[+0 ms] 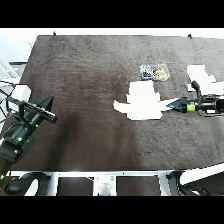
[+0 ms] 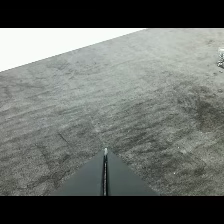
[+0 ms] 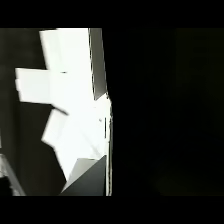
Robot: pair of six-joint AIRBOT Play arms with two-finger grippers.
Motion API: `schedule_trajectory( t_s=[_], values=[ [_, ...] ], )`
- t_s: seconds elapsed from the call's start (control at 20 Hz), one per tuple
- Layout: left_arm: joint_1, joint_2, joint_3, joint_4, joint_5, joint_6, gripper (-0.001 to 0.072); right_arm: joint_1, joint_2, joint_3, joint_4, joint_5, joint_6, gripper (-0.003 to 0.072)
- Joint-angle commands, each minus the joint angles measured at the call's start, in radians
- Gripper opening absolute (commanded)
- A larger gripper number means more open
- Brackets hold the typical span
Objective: Fold the box and place the chain.
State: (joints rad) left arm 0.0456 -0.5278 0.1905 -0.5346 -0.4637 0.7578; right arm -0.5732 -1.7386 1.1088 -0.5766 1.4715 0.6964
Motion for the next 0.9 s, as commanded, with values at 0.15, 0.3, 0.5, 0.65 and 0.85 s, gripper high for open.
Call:
schedule_trajectory(
  t_s=[0.15, 0.3, 0.5, 0.65, 0.85],
  values=[
    [0.000, 0.001, 0.000, 0.000, 0.000, 0.000, 0.0021, 0.294, 0.200, -0.269, 0.246, -0.289, 0.019, 0.0003],
    [0.000, 0.001, 0.000, 0.000, 0.000, 0.000, 0.0021, 0.452, 0.199, -0.266, 0.247, -0.468, 0.033, 0.0004],
    [0.000, 0.001, 0.001, -0.002, 0.003, 0.000, 0.0021, 0.557, 0.143, -0.145, 0.164, -0.521, 0.097, 0.0003],
    [0.000, 0.001, 0.001, -0.003, -0.004, 0.000, 0.0021, 0.586, 0.126, -0.085, 0.126, -0.552, 0.138, 0.0004],
    [0.000, 0.001, 0.001, -0.003, -0.005, 0.000, 0.0021, 0.614, 0.126, -0.084, 0.122, -0.616, 0.138, 0.0003]
  ],
)
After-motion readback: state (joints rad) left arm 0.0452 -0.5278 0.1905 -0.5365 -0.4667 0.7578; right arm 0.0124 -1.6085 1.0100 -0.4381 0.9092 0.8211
